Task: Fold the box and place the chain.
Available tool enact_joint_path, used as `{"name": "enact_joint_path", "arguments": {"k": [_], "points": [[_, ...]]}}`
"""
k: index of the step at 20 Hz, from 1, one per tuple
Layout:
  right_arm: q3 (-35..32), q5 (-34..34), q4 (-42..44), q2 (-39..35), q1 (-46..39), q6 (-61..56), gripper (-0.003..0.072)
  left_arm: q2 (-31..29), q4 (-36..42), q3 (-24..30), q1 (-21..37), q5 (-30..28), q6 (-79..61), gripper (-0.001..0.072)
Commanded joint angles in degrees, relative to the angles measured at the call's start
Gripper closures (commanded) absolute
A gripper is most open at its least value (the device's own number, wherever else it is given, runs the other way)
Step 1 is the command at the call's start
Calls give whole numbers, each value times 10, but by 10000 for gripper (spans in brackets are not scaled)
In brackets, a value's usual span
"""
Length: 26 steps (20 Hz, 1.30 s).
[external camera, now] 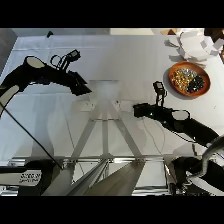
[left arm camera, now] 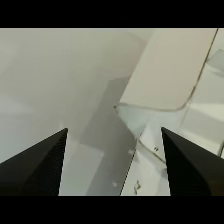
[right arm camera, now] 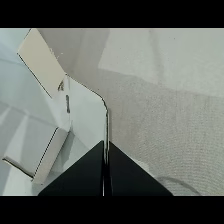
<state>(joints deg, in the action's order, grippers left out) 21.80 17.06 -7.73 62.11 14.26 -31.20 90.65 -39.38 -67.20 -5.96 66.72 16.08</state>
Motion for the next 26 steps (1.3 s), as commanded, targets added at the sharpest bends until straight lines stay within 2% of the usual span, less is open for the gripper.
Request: {"name": "enact_joint_path", "arguments": {"k": [1, 10, 14, 15, 16, 17, 19, 20, 21, 22, 26], "points": [[0, 0, 0, 0, 1, 0, 676, 54, 45, -32, 3, 61, -59, 55], [0, 0, 0, 0, 1, 0, 676, 78, 61, -32, 1, 68, -133, 64], [0, 0, 0, 0, 1, 0, 676, 96, 63, -32, -18, 64, -149, 68], [0, 0, 0, 0, 1, 0, 676, 101, 63, -32, -25, 62, -160, 90], [0, 0, 0, 0, 1, 0, 676, 107, 63, -32, -32, 59, -166, 170], [0, 0, 0, 0, 1, 0, 676, 111, 63, -32, -36, 59, -172, 210], [0, 0, 0, 0, 1, 0, 676, 118, 59, -32, -41, 59, -174, 230], [0, 0, 0, 0, 1, 0, 676, 119, 54, -32, -41, 59, -174, 389], [0, 0, 0, 0, 1, 0, 676, 119, 50, -32, -41, 60, -174, 600], [0, 0, 0, 0, 1, 0, 676, 119, 50, -32, -40, 60, -174, 700], [0, 0, 0, 0, 1, 0, 676, 119, 50, -32, -40, 60, -174, 704]]}}
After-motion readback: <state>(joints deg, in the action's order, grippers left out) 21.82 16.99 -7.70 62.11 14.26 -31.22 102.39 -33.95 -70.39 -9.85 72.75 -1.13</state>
